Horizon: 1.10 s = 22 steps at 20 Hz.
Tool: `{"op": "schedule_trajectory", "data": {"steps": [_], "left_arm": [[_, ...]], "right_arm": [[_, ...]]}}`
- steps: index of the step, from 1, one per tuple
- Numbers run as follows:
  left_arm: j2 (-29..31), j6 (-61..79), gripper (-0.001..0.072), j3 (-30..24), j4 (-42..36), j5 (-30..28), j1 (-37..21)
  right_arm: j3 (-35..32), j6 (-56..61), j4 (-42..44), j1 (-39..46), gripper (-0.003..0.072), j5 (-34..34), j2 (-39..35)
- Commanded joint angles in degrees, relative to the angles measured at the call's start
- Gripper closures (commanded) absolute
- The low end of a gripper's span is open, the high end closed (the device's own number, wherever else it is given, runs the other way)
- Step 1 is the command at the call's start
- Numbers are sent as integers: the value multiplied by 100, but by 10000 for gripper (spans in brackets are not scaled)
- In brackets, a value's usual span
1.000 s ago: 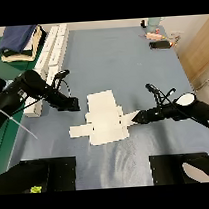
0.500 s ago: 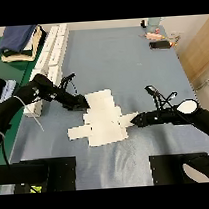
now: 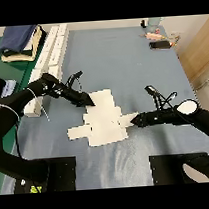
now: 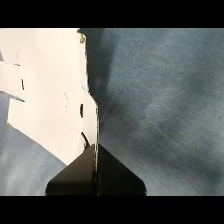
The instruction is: Fold the box.
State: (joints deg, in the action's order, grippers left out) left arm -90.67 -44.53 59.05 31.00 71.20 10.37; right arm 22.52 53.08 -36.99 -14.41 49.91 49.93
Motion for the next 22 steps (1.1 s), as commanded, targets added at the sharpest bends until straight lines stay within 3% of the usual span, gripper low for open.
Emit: {"op": "schedule_trajectory", "data": {"steps": [1,3,4,5,7,9,12,14,18,22], "left_arm": [[-83,363,359,96,162,564,-2],[-94,382,361,96,229,590,-2],[-94,474,473,96,223,590,-2],[-94,614,641,96,205,590,0],[-94,820,693,96,181,577,0],[-94,990,693,103,105,570,2],[-94,1043,693,103,-140,522,0],[-55,1716,696,166,-358,570,39],[420,2463,698,173,-372,81,382],[898,2736,699,157,210,-839,955]], "right_arm": [[-4,4,-33,0,686,-4,0],[-4,7,-33,0,686,-7,0],[-4,7,-31,0,686,-4,0],[-4,9,-31,0,686,-4,0],[-4,9,-31,0,686,-7,0],[-4,9,-31,0,650,-7,0],[7,177,-105,4,443,-55,-2],[74,761,-590,13,442,-221,-2],[778,2841,-2500,13,443,-236,-2],[1685,3252,-2745,13,469,-243,-2]]}}
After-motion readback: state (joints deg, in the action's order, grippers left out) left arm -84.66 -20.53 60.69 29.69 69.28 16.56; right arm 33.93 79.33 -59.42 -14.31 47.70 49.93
